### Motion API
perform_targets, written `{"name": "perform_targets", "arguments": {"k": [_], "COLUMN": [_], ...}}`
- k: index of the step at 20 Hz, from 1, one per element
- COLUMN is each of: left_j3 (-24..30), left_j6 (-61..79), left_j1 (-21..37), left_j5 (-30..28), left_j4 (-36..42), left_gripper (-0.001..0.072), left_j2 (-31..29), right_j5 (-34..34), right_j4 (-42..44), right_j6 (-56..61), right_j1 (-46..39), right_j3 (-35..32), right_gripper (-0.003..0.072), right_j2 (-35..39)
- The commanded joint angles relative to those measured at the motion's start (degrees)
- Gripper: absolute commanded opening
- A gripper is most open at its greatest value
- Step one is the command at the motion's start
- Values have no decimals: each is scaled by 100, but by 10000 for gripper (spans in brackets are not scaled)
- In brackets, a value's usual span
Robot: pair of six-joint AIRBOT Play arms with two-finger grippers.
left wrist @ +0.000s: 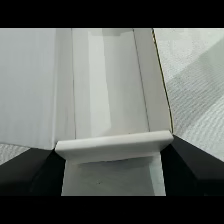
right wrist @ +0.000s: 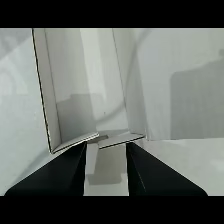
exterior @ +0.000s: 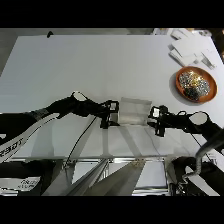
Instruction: Fold the box and place the chain.
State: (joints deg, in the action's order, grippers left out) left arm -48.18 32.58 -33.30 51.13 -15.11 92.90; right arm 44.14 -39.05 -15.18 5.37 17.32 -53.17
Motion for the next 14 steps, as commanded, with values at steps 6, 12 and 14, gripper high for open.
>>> {"name": "perform_targets", "arguments": {"k": [6, 12, 14], "left_j3": [-4, -4, -4], "left_j6": [-4, -4, -4], "left_j1": [0, 0, 0], "left_j5": [-15, -15, -15], "left_j4": [11, 11, 11], "left_gripper": [85, 85, 85], "left_j2": [0, 0, 0], "right_j5": [-9, -9, -68], "right_j4": [529, 1154, 1237], "right_j6": [-339, -1012, -1093], "right_j1": [4, 4, 68], "right_j3": [0, 0, 0], "right_gripper": [144, 142, 160], "right_j2": [-42, -319, -426]}}
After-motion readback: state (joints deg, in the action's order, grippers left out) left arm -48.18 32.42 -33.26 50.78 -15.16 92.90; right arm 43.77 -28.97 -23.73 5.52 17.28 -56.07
